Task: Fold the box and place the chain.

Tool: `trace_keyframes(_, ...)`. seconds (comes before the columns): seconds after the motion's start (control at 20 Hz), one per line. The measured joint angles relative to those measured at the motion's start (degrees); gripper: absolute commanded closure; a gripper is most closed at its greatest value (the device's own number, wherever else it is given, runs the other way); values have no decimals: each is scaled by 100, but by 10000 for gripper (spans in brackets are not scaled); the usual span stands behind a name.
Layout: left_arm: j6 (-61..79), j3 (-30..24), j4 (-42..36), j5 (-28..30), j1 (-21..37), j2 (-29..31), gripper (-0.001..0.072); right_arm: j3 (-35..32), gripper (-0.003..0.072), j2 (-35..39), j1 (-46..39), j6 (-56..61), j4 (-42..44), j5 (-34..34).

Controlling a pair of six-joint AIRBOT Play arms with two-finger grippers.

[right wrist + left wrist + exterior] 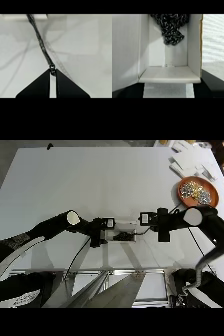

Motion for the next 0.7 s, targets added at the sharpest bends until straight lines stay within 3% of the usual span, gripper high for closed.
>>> trace_keyframes(0.35, 0, 0, -2, 2, 0, 0, 576, 0, 670, 852, 74, 61, 2330, 94)
trace_keyframes(0.7, -2, 0, 0, 2, 0, 0, 576, 0, 665, 516, 745, 221, 2940, -990)
